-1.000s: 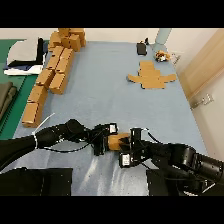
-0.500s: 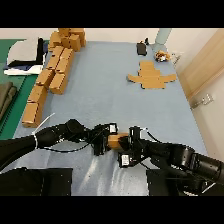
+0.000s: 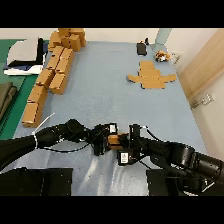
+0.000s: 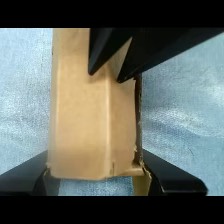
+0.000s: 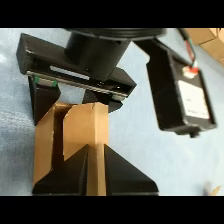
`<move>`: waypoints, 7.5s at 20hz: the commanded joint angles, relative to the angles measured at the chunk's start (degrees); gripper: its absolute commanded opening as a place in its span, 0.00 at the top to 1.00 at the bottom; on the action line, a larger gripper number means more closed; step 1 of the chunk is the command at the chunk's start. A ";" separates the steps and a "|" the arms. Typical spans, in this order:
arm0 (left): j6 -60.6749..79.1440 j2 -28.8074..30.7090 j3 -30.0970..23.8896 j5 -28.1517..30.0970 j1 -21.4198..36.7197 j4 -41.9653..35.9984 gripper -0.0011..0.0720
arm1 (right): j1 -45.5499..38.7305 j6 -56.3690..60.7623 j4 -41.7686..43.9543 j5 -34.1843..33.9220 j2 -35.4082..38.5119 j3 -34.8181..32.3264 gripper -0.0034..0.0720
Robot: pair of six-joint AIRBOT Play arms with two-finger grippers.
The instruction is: Fold the box.
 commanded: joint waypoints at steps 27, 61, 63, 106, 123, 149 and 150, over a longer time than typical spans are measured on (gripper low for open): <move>0.02 0.02 0.04 0.04 -0.02 0.00 0.24 | -13.40 44.35 1.16 -19.69 2.19 5.29 0.95; 0.02 0.02 0.04 0.04 -0.02 0.00 0.24 | 27.85 70.62 -52.41 -24.83 -3.50 -0.94 0.95; 0.02 0.02 0.04 0.02 -0.02 0.00 0.24 | 29.92 75.78 -58.05 -25.35 -6.10 -1.42 0.95; 0.02 0.02 0.04 0.04 -0.02 0.00 0.24 | 28.94 88.59 -57.40 -22.14 -9.94 -1.40 0.95; 0.02 0.02 0.04 0.04 -0.02 0.00 0.24 | 28.96 91.32 -56.87 -20.52 -13.70 -1.40 0.95; 0.02 0.02 0.04 0.04 -0.02 0.00 0.24 | 28.96 92.17 -55.80 -20.39 -14.03 -1.40 0.95; 0.02 0.02 0.04 0.04 -0.02 0.00 0.24 | 28.96 92.17 -55.45 -20.37 -14.19 -1.40 0.95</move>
